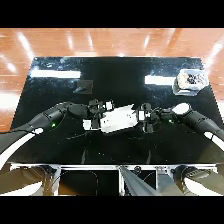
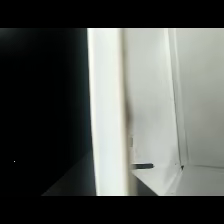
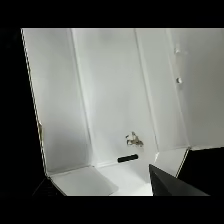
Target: Fold the box and place the chain.
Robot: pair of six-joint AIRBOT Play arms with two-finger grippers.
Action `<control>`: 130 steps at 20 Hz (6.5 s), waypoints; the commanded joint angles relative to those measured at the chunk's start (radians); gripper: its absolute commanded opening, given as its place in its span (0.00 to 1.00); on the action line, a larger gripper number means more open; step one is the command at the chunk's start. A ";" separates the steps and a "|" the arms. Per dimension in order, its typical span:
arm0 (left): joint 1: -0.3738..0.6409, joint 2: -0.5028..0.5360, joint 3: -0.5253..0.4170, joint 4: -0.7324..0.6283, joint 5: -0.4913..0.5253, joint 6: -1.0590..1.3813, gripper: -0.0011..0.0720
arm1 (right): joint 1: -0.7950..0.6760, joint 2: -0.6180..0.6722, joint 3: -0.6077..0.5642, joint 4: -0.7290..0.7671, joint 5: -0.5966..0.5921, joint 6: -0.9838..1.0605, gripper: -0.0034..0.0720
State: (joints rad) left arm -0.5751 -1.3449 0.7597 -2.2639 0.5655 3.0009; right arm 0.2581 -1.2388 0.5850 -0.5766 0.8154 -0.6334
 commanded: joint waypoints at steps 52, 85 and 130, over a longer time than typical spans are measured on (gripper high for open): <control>0.000 0.000 0.010 0.007 0.032 0.000 0.05 | 0.007 0.008 -0.022 -0.009 0.032 0.013 0.92; 0.000 0.000 0.016 0.054 0.077 0.000 0.04 | 0.019 0.016 -0.020 0.184 0.033 0.011 0.92; 0.001 -0.123 0.138 0.063 0.265 0.002 0.05 | 0.126 -0.022 -0.020 -0.086 0.002 0.279 0.92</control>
State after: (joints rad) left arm -0.5743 -1.4654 0.8989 -2.2044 0.8265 3.0032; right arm 0.3847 -1.2598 0.5648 -0.6487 0.8177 -0.3653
